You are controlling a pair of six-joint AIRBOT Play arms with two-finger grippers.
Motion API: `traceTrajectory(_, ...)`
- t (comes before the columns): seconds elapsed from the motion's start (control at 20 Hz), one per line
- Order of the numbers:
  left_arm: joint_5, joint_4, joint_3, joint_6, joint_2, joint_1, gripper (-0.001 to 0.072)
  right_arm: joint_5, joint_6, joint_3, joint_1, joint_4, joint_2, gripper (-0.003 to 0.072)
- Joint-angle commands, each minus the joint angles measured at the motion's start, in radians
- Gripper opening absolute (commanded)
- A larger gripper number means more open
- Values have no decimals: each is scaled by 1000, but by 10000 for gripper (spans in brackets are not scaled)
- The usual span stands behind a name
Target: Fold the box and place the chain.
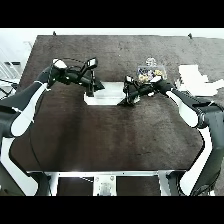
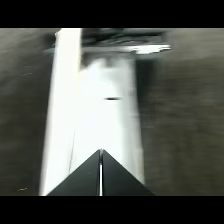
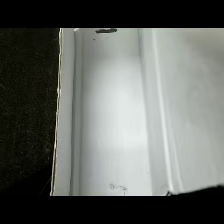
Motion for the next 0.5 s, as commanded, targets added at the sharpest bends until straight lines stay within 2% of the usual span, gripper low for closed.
traceTrajectory(0.0, 140, -12, -2, 24, -6, -6, 18, 0, 0, 1, 1, 0, -1, 532)
traceTrajectory(0.25, 209, -23, -2, 46, -30, -6, 18, 0, 0, 1, 1, 0, -1, 531)
traceTrajectory(0.45, 224, -26, -2, 45, -66, -6, 19, 0, 0, 1, 1, 0, -1, 531)
